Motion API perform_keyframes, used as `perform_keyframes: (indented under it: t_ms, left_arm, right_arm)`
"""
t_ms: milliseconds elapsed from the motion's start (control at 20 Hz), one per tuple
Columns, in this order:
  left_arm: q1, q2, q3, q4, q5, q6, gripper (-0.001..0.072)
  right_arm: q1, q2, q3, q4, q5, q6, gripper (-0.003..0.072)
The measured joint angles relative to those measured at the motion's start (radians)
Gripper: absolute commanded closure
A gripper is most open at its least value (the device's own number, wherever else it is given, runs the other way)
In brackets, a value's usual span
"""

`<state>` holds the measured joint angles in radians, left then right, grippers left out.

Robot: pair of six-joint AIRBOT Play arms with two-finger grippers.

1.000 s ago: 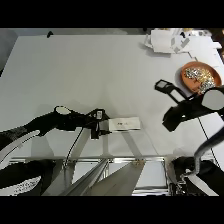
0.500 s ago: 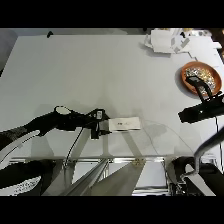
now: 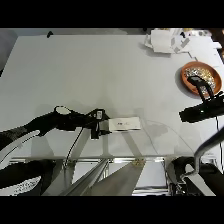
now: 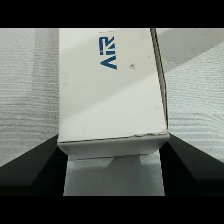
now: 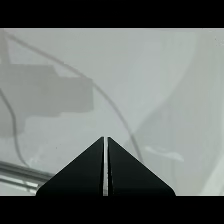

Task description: Fold the box and place the chain.

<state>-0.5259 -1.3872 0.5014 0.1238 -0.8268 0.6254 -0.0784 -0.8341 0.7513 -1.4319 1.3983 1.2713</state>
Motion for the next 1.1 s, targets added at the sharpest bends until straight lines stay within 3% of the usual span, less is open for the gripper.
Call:
perform_keyframes:
  t_ms: [200,250,300,500,800,950,1100]
  left_arm:
    - [0.0,0.0,0.0,0.0,0.0,0.0,0.0606]
    - [0.0,0.0,0.0,0.0,0.0,0.0,0.069]
    - [0.0,0.001,0.0,0.0,0.0,0.0,0.0706]
    - [0.013,0.054,0.0,0.008,0.005,-0.03,0.0707]
    - [0.142,0.316,0.0,0.053,0.079,-0.3,0.0708]
    - [0.239,0.461,0.0,0.187,0.14,-0.529,0.0707]
    - [0.32,0.534,0.0,0.339,0.186,-0.747,0.0708]
  right_arm:
    - [0.0,0.0,0.0,0.0,0.0,0.0,0.0649]
    - [0.0,0.0,0.0,0.0,0.0,0.0,0.0649]
    - [0.0,0.0,0.0,0.0,0.0,0.0,0.0649]
    - [0.0,0.0,0.0,0.0,0.0,0.0,0.0649]
    - [0.0,0.0,0.0,0.0,0.0,0.0,0.0649]
    - [0.0,0.0,0.0,0.0,0.0,0.0,0.0649]
    - [0.0,0.0,0.0,0.0,0.0,0.0,0.0649]
